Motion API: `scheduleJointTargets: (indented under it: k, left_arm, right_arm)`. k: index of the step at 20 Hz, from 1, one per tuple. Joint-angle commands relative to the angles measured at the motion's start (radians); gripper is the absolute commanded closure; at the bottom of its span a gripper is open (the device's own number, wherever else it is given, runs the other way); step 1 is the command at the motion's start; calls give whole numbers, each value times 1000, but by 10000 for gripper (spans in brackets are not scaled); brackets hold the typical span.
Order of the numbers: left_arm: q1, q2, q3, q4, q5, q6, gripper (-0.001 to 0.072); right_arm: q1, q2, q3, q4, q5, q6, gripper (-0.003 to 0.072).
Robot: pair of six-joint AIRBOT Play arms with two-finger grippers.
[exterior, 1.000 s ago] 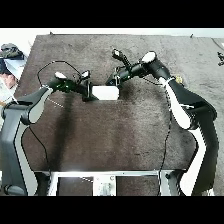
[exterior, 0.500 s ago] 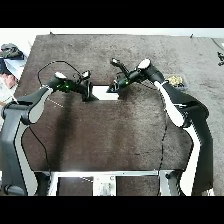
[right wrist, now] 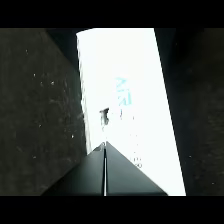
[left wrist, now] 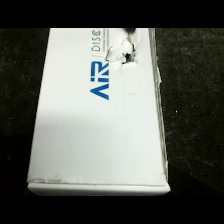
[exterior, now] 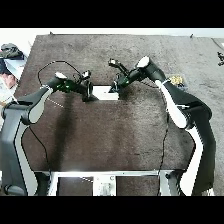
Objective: Fold the box and place the chain.
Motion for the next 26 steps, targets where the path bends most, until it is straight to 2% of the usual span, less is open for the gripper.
scheduleJointTargets:
  k: [1, 4, 10, 15, 17, 23, 26]
  left_arm:
    - [1, 1, 1, 2, 1, 5, 365]
    - [1, 1, 1, 2, 0, 5, 365]
    - [1, 1, 1, 2, 1, 5, 365]
    - [1, 1, 1, 2, 0, 5, 366]
    - [1, 1, 1, 2, 1, 5, 365]
    - [1, 1, 1, 2, 1, 5, 365]
    - [1, 1, 1, 2, 0, 5, 365]
  right_arm:
    - [2, 46, 3, 80, -26, 1, 693]
    - [8, 39, 2, 167, -53, 0, 693]
    - [59, -41, 2, 175, -73, 1, 693]
    - [60, -77, 2, 32, -66, 55, 693]
    - [56, -76, 2, 32, -64, 55, 693]
    - [55, -12, 2, 44, -65, 64, 694]
    - [55, 96, 2, 93, -20, 113, 696]
